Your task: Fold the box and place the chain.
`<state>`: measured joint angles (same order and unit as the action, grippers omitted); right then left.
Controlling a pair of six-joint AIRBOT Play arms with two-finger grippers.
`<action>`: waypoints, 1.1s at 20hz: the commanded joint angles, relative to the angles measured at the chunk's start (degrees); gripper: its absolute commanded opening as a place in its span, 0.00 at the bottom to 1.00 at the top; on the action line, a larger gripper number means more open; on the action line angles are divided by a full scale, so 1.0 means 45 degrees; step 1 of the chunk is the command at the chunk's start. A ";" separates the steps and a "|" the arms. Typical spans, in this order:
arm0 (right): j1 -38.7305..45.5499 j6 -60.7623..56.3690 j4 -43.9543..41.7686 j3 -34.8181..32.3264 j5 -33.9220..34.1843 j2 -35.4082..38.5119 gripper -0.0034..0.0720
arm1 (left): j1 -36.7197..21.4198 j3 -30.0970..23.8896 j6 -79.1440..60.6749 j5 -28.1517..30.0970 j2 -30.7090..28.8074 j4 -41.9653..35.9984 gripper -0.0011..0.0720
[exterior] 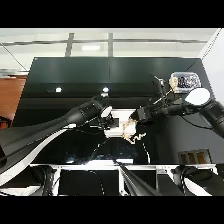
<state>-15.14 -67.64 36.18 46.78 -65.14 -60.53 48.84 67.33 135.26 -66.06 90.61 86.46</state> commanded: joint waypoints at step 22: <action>0.1875 0.1005 -0.0291 0.1739 -0.4002 -0.0102 0.06 | -0.0005 0.0005 -0.0005 0.0000 0.0000 0.0005 0.06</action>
<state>-4.19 -63.16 36.16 57.28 -88.05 -60.90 48.84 67.33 135.26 -66.06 90.63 86.46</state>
